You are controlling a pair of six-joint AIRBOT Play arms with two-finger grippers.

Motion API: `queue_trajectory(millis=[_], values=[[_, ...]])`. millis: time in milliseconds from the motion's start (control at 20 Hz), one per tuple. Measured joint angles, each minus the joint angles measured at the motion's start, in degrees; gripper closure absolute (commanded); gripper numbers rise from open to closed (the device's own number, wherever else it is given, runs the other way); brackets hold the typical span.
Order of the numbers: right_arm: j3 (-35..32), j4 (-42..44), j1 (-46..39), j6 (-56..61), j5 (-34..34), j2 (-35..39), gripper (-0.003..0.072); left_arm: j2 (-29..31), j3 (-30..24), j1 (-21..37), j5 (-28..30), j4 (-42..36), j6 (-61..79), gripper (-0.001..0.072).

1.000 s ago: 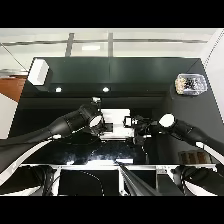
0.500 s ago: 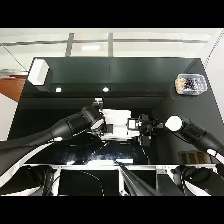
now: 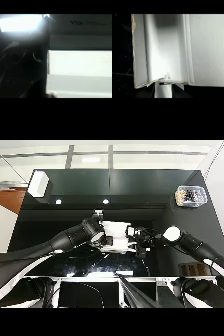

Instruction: Fold the box and place the chain.

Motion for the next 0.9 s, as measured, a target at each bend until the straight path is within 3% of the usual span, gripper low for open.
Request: queue_trajectory(millis=[550,600,650,700,750,800,850,900], values=[[0.0,5.7,1.9,0.0,-2.7,-2.5,0.0447,0.0,0.0,0.0,0.0,-0.7,-0.1,0.0684],[0.0,5.8,2.3,0.0,-3.4,-2.6,0.0429,0.0,0.0,0.0,0.0,-0.8,-0.1,0.0684],[0.0,5.8,2.6,0.0,-3.8,-2.7,0.0300,0.0,0.0,0.0,0.0,-0.8,-0.1,0.0684],[0.0,5.9,2.8,0.0,-4.3,-2.8,0.0268,0.0,0.0,0.0,0.1,-0.8,-0.1,0.0684],[0.0,5.9,3.0,0.0,-4.6,-2.9,0.0455,0.0,0.0,0.0,0.2,-0.8,-0.2,0.0684],[0.0,5.9,3.1,0.0,-5.1,-2.9,0.0505,0.0,0.0,0.0,0.1,-0.8,-0.2,0.0684],[0.0,5.9,3.1,0.0,-5.4,-3.0,0.0386,0.0,0.0,0.0,0.3,-0.8,-0.2,0.0684],[0.0,5.9,3.2,0.0,-5.4,-3.0,0.0463,0.0,0.0,0.0,0.3,-0.8,-0.2,0.0684]])
